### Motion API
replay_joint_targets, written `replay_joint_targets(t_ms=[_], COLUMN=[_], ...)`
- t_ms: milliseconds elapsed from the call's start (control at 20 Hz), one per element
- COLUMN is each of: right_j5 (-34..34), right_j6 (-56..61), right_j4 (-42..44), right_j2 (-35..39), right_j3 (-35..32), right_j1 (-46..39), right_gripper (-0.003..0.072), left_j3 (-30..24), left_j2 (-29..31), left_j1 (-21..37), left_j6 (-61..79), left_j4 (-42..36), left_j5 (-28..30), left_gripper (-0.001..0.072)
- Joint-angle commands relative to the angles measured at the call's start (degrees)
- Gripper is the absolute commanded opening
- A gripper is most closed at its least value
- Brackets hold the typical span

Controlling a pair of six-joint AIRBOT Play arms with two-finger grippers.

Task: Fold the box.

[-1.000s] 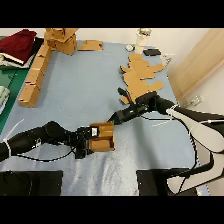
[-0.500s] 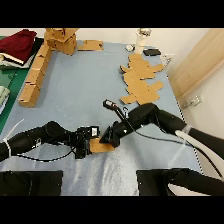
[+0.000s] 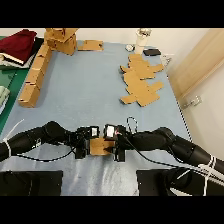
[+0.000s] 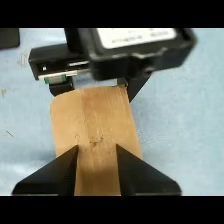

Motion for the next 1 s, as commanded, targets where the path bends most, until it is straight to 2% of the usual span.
replay_joint_targets(t_ms=[0,100,150,350,850,900,950], right_j5=[3.0,3.0,3.0,6.5,6.4,6.4,6.4], right_j6=[-7.8,-9.6,-9.8,-12.0,-7.6,-7.2,-7.2], right_j4=[-4.6,-4.7,-5.0,-7.5,-15.1,-15.6,-15.9], right_j2=[1.3,0.9,0.5,-2.1,-2.9,-2.9,-2.9], right_j3=[-0.6,-0.6,-0.6,-0.6,-0.7,-0.7,-0.7], right_j1=[2.3,3.1,3.5,4.1,7.5,7.5,7.5], right_gripper=[0.0515,0.0533,0.0573,0.0573,0.0573,0.0567,0.052], left_j3=[0.0,0.0,0.0,0.0,0.0,0.0,0.0], left_j2=[0.0,0.0,0.0,0.0,0.0,0.0,0.0], left_j1=[0.0,0.0,0.0,0.0,0.0,0.0,0.0], left_j6=[0.0,0.0,0.0,0.0,0.0,0.0,0.0], left_j4=[0.0,0.0,0.0,0.0,0.0,0.0,0.0], left_j5=[0.0,0.0,0.0,0.0,0.0,0.0,0.0], left_gripper=[0.052,0.052,0.052,0.052,0.052,0.052,0.052])
